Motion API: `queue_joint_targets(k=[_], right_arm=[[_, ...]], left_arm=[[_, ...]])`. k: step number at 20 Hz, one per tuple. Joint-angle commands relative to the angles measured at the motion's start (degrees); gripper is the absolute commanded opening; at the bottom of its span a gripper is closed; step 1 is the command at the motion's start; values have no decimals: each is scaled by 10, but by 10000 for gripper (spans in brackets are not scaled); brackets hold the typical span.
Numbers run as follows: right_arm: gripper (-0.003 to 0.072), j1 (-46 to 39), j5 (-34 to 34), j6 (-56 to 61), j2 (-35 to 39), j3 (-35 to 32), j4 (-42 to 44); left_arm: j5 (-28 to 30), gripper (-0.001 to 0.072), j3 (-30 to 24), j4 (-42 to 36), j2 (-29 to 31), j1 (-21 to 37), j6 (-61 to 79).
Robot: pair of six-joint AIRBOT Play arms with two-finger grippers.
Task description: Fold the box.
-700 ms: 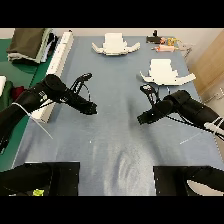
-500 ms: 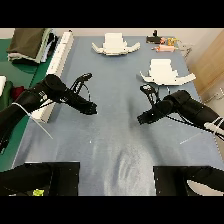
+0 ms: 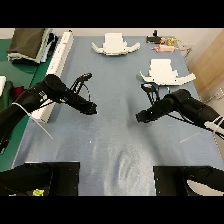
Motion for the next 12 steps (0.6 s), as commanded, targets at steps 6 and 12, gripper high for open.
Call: queue_joint_targets(k=[6, 12], right_arm=[[384, -306, -159, 16, -136, 392, -81], [385, -531, -115, -34, -385, 625, 111]], left_arm=[[0, 16, 0, 0, 0, 0, 0], [0, 16, 0, 0, 0, 0, 0]])
